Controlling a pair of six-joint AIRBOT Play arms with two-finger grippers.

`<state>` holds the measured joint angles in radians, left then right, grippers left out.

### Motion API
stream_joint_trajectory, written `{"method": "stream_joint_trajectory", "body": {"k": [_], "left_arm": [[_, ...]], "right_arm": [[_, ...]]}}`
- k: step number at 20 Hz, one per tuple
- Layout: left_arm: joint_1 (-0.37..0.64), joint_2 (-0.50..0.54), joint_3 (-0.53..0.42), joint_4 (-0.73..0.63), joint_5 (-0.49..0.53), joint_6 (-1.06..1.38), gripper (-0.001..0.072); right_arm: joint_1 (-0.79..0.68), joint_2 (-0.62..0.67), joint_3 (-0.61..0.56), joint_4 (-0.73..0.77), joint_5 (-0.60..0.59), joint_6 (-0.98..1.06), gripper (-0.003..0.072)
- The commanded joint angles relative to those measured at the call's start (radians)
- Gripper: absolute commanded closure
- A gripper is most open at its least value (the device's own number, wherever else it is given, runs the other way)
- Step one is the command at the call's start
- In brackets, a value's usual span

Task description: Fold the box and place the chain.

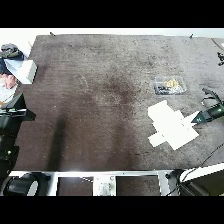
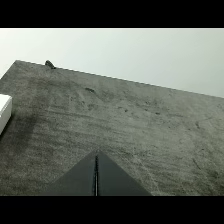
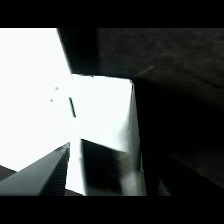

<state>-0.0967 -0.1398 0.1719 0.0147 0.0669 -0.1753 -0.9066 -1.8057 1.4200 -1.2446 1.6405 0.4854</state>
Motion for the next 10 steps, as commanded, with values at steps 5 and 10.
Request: {"method": "stream_joint_trajectory", "body": {"k": [5,10], "left_arm": [[0.0,0.0,0.0,0.0,0.0,0.001,0.0699],[0.0,0.0,0.0,0.0,0.0,0.0,0.0699]], "right_arm": [[-0.005,-0.001,-0.063,0.065,0.101,0.005,0.0366],[-0.004,0.0,-0.093,0.126,0.141,0.005,0.07]]}}
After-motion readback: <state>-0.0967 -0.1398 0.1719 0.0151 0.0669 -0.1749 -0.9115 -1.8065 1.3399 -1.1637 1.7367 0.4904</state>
